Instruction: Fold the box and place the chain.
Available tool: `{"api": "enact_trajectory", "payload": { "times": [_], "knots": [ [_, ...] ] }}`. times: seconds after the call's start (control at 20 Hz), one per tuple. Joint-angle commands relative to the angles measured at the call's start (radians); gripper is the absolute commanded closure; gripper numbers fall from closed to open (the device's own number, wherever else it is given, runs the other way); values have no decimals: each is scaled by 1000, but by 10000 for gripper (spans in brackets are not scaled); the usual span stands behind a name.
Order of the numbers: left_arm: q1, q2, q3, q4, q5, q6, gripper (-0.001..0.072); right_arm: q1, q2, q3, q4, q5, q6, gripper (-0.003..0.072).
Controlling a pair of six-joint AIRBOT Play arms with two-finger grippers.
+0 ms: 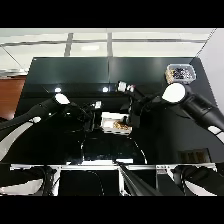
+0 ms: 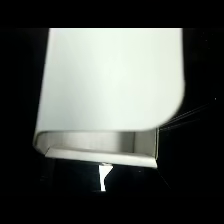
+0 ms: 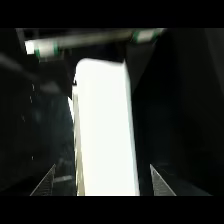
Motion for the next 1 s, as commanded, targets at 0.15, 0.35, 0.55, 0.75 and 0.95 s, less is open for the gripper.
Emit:
{"api": "enact_trajectory", "payload": {
  "times": [0.15,0.35,0.55,0.75,0.95],
  "knots": [
    [0,0,0,0,0,0,375,-104,32,-11,-58,-52,168,-18],
    [0,0,0,0,0,0,375,-83,-3,-121,-17,-118,163,-18],
    [0,0,0,0,0,0,375,-27,-14,-159,-21,-117,116,-18],
    [0,0,0,0,0,0,375,8,-16,-159,-22,-145,71,-18],
    [0,0,0,0,0,0,375,13,-21,-159,-20,-136,70,-18]
  ]
}}
